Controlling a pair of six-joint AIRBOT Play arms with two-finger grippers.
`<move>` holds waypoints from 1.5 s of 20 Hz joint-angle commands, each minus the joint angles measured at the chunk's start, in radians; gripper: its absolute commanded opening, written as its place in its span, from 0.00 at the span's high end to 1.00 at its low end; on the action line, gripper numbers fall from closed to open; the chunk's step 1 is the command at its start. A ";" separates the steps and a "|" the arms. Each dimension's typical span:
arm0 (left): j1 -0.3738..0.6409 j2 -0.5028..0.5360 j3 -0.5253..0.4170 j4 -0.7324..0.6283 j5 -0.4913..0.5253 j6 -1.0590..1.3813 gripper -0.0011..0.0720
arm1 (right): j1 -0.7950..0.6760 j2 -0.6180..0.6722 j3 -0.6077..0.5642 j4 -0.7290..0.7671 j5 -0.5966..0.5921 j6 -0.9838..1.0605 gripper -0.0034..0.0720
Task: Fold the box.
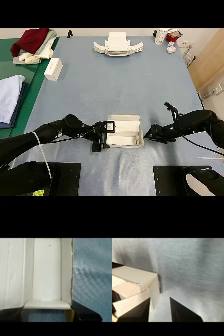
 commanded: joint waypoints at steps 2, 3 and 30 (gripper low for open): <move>0.000 0.000 0.000 0.000 0.000 0.000 0.35 | 0.008 0.025 0.019 0.021 -0.013 0.002 0.45; 0.000 0.000 0.000 0.000 0.000 0.000 0.35 | 0.008 0.026 0.020 0.028 -0.015 0.002 0.44; 0.000 0.000 0.000 0.000 0.000 0.000 0.35 | 0.756 -0.381 0.398 -0.681 0.056 0.928 0.28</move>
